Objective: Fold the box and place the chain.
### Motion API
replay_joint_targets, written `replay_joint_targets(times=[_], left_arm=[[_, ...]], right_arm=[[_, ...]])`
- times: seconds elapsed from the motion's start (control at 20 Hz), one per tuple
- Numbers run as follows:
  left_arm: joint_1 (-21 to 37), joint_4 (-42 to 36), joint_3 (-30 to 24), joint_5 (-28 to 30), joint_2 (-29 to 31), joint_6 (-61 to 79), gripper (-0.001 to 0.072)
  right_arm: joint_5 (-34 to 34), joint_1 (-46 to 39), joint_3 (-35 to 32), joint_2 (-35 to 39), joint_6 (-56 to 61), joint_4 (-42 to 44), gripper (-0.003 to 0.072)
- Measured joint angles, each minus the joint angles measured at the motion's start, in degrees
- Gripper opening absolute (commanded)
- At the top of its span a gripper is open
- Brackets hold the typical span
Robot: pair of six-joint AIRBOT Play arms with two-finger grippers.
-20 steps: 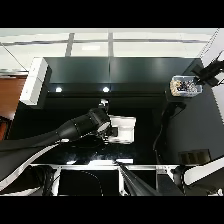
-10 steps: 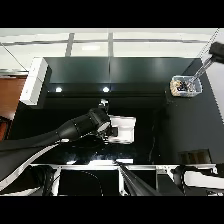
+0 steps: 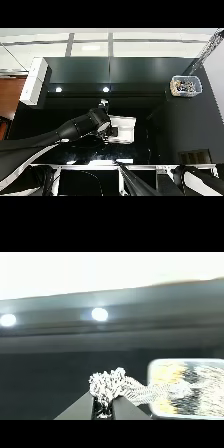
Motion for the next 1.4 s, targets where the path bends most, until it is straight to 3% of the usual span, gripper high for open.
replay_joint_targets(times=[0.35,0.55,0.85,1.05,1.4], left_arm=[[0.0,0.0,0.0,0.0,0.0,0.0,0.0031],[0.0,0.0,0.0,0.0,0.0,0.0,0.0031],[0.0,0.1,0.0,0.1,0.0,0.0,0.0031],[0.0,0.2,0.0,0.2,0.0,0.0,0.0031],[0.0,0.2,0.0,0.2,0.0,0.0,0.0031]], right_arm=[[4.2,10.1,-3.8,9.2,-1.6,1.9,0.0004],[7.8,14.3,-10.8,13.9,-3.3,4.1,0.0006],[11.4,19.4,-23.7,16.2,-6.8,14.5,0.0006],[8.4,24.5,-33.2,16.4,-7.8,19.2,0.0005],[-5.3,33.3,-47.3,16.4,-8.0,23.6,0.0006]])
